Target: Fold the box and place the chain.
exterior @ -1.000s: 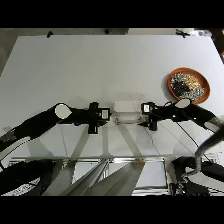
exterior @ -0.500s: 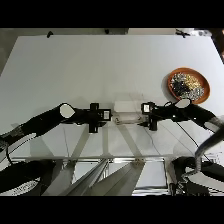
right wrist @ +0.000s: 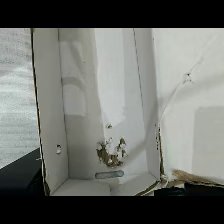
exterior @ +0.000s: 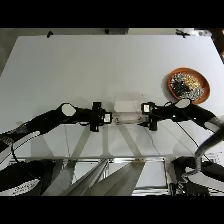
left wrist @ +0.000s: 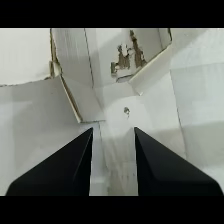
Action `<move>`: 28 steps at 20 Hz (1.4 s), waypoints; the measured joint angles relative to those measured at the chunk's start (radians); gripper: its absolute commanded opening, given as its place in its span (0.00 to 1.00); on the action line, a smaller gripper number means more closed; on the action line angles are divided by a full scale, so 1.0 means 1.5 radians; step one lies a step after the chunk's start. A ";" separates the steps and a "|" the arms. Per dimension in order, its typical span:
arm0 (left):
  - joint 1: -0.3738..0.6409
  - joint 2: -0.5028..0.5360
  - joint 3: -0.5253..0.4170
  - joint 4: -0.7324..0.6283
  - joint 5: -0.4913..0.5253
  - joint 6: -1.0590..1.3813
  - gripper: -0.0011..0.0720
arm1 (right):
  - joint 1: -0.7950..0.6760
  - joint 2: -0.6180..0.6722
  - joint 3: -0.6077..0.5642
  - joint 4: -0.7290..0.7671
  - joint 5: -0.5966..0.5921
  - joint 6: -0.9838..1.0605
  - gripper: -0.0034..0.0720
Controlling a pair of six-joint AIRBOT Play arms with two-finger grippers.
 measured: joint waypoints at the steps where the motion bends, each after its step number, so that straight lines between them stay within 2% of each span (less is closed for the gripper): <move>1: 0.000 -0.001 0.000 -0.011 0.000 0.011 0.41 | 0.000 0.000 0.000 0.000 0.000 0.000 0.57; 8: -0.027 -0.002 0.000 -0.068 0.007 0.063 0.38 | 0.000 0.000 0.000 0.000 0.000 0.000 0.57; 15: -0.040 -0.002 0.000 -0.084 0.003 0.075 0.38 | 0.000 0.000 0.000 0.000 0.000 0.000 0.57; 16: -0.041 -0.002 0.000 -0.085 0.003 0.076 0.33 | 0.000 0.000 0.000 0.000 0.000 0.000 0.57; 17: -0.041 -0.002 0.000 -0.086 0.005 0.076 0.21 | 0.000 0.000 0.000 0.000 0.000 0.000 0.57; 18: -0.041 -0.002 0.000 -0.086 0.007 0.076 0.20 | 0.000 0.000 0.000 0.000 0.000 0.000 0.57; 28: -0.079 -0.013 0.000 -0.135 0.044 0.075 0.20 | 0.000 0.000 0.000 0.000 0.000 0.000 0.57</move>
